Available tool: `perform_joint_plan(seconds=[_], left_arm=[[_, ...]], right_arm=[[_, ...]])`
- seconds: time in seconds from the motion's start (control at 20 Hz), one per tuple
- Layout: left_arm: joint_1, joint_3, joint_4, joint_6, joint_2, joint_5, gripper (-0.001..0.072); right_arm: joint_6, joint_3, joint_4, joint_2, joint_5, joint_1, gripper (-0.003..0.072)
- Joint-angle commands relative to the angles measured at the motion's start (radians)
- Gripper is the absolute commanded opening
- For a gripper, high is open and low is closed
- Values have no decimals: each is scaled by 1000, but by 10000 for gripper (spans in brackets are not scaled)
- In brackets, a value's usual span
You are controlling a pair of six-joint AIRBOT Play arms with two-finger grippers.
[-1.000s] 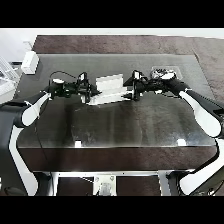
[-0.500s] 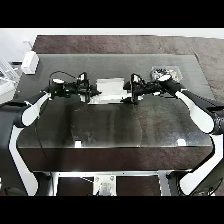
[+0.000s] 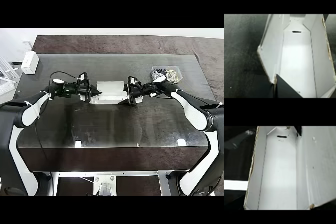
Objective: Fold the box and place the chain.
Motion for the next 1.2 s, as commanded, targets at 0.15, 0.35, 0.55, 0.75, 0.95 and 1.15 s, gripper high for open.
perform_joint_plan(seconds=[0.15,0.35,0.55,0.75,0.95,1.15], left_arm=[[0,0,1,0,0,-1,23],[0,0,1,0,0,-1,23],[0,0,1,0,0,-1,23],[0,0,1,0,0,-1,23],[0,0,1,0,0,-1,23],[0,0,1,0,0,-1,23]], right_arm=[[-27,42,11,-19,40,-3,665],[-27,42,-3,-37,66,-4,665],[-27,53,-14,-44,66,-5,665],[-27,67,-19,-55,79,-6,636],[-27,68,-19,-60,82,-12,635],[-32,68,-18,-62,84,-11,626]])
